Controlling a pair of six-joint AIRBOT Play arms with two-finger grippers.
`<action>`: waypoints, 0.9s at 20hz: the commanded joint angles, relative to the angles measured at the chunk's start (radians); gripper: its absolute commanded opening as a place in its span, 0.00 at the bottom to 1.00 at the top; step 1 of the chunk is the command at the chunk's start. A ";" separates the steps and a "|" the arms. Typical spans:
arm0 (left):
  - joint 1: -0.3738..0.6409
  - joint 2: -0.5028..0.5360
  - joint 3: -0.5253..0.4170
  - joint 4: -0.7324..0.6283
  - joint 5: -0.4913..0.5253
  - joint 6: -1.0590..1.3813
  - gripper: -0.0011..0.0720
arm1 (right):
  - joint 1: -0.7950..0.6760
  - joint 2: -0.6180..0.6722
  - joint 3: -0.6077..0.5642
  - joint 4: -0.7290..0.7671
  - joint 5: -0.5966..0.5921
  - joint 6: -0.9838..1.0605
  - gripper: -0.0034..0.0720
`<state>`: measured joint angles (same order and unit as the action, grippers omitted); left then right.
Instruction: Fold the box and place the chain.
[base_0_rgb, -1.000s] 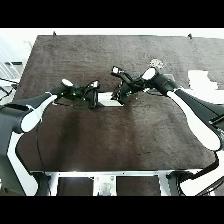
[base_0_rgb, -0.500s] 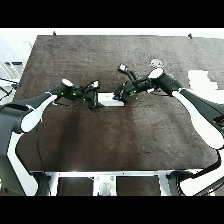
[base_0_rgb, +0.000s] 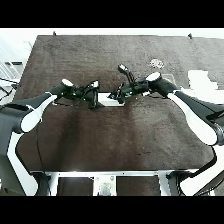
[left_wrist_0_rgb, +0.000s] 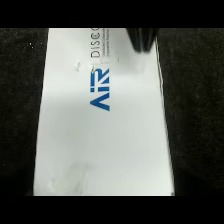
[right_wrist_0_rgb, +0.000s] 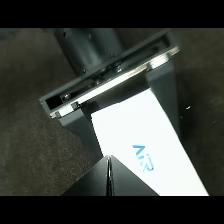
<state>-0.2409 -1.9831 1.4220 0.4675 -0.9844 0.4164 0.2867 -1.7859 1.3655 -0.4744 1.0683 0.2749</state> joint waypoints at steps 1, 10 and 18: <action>0.000 0.000 0.000 0.000 0.001 0.000 0.10 | 0.032 -0.042 -0.002 -0.074 -0.029 0.085 0.07; 0.000 0.000 0.000 0.000 0.000 0.001 0.10 | 0.009 0.071 0.016 0.008 -0.033 0.098 0.07; 0.000 0.000 0.000 -0.005 -0.001 0.003 0.10 | -0.064 0.491 -0.139 0.063 -0.056 0.154 0.06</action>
<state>-0.2409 -1.9831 1.4216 0.4644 -0.9844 0.4175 0.2478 -1.4364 1.3056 -0.4335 1.0359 0.4026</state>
